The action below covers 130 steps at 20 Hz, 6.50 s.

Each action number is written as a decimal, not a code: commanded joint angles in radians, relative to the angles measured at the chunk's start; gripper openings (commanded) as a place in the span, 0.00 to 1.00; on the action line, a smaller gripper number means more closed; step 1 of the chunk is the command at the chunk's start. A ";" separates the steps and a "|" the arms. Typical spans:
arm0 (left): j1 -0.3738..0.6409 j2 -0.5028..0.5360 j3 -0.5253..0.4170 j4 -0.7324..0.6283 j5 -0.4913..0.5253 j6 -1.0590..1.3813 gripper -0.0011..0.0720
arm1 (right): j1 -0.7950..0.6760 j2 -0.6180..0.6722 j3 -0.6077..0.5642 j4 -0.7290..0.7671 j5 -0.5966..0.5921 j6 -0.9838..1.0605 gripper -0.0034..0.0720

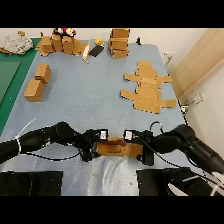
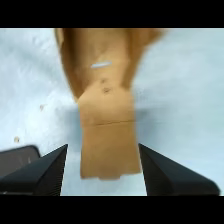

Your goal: Fold the box.

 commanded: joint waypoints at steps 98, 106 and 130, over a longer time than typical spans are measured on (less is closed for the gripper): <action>0.000 0.000 0.001 0.001 -0.001 0.001 0.66 | 0.115 -0.117 -0.023 0.169 0.323 -0.159 0.25; 0.000 0.000 0.001 0.001 -0.001 0.002 0.66 | 0.116 -0.117 -0.024 0.270 0.320 -0.195 0.18; 0.000 0.000 0.001 0.001 -0.001 0.002 0.66 | 0.084 0.099 0.087 -0.361 -0.019 0.832 0.05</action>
